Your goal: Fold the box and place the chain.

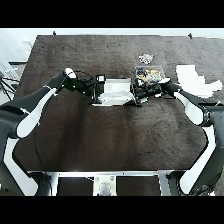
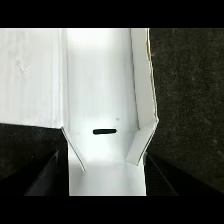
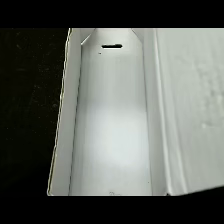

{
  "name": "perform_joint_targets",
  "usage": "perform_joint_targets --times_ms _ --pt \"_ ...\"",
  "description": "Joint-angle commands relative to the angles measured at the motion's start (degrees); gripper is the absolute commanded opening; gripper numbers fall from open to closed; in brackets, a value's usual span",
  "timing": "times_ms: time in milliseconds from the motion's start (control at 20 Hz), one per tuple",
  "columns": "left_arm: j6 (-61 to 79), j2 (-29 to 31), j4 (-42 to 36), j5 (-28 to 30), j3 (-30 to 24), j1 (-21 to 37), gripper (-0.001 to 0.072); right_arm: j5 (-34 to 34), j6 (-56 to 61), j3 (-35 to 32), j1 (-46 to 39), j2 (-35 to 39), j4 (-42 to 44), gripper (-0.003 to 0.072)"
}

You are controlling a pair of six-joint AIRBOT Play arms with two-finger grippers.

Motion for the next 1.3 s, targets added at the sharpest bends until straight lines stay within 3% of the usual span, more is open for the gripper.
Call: perform_joint_targets --times_ms 0,50,100,500,550,600,900,1250 --pt "-0.3 -0.1 -0.3 0.3 0.0 0.0 0.059 0.0 0.0 0.0 0.0 0.0 0.0 0.0587" --pt "-0.3 -0.1 -0.3 0.3 0.0 0.0 0.0557 0.0 0.0 0.0 0.0 0.0 0.0 0.0587" --pt "-0.3 -0.1 -0.3 0.0 0.0 0.0 0.0423 0.0 0.0 0.0 0.0 0.0 0.0 0.0587" --pt "-0.3 -0.1 -1.9 -1.0 0.0 0.0 0.0398 0.0 0.0 0.0 0.0 0.0 0.0 0.0587" --pt "-0.3 -0.1 -2.1 -1.3 0.0 0.0 0.0276 0.0 0.0 0.0 0.0 0.0 0.0 0.0587" --pt "-0.3 -0.1 -2.1 -1.6 0.0 0.0 0.0248 0.0 0.0 0.0 0.0 0.0 0.0 0.0587" --pt "0.9 -0.1 -2.2 -2.0 0.0 -1.2 0.0247 0.0 0.0 0.0 0.0 0.0 0.0 0.0587" --pt "1.2 -0.1 -4.8 2.4 0.0 -2.5 0.0246 0.0 0.0 0.0 0.0 0.0 0.0 0.0587"
